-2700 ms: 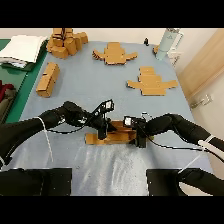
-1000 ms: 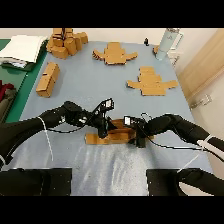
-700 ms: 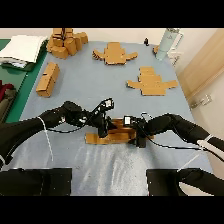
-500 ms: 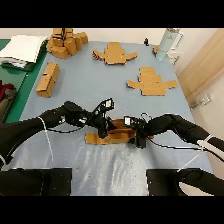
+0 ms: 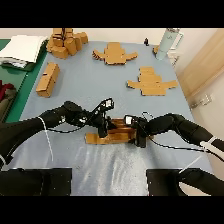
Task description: Fold the box.
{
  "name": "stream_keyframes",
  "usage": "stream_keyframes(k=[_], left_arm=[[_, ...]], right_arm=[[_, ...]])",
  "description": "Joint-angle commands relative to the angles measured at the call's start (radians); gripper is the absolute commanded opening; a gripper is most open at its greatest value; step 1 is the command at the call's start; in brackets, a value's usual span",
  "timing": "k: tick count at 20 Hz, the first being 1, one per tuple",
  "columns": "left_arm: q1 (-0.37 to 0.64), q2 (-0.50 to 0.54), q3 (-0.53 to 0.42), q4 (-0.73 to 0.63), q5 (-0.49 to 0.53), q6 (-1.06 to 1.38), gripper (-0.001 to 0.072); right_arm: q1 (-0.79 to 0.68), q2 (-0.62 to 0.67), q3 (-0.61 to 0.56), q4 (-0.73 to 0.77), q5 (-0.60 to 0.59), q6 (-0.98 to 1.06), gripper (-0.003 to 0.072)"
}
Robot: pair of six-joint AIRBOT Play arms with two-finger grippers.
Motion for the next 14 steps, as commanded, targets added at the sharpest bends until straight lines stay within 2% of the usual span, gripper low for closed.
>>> stream_keyframes(k=[1,2,3,4,6,8,14], left_arm=[[0.000,0.000,0.000,0.000,0.000,0.000,0.0012],[0.000,-0.001,0.000,0.000,0.000,0.000,0.0013],[0.000,0.000,0.000,0.000,0.000,0.000,0.0012],[0.000,-0.001,0.000,0.000,0.000,0.000,0.0013],[0.000,0.000,0.000,0.000,0.000,0.000,0.0013],[0.000,0.000,0.000,0.000,0.000,0.000,0.0012],[0.000,0.000,0.000,0.000,0.012,0.000,0.0012]], right_arm=[[0.000,0.024,0.001,-0.001,0.000,0.015,0.0688],[0.000,0.020,0.001,-0.001,0.001,0.014,0.0685],[0.001,0.011,0.001,-0.003,0.004,0.014,0.0615],[0.000,-0.003,0.001,-0.008,0.006,0.014,0.0582],[0.001,-0.032,0.001,-0.007,0.008,0.014,0.0578],[0.001,-0.042,0.001,-0.008,0.010,0.014,0.0514],[0.001,-0.042,0.001,-0.007,0.014,0.014,0.0514]])
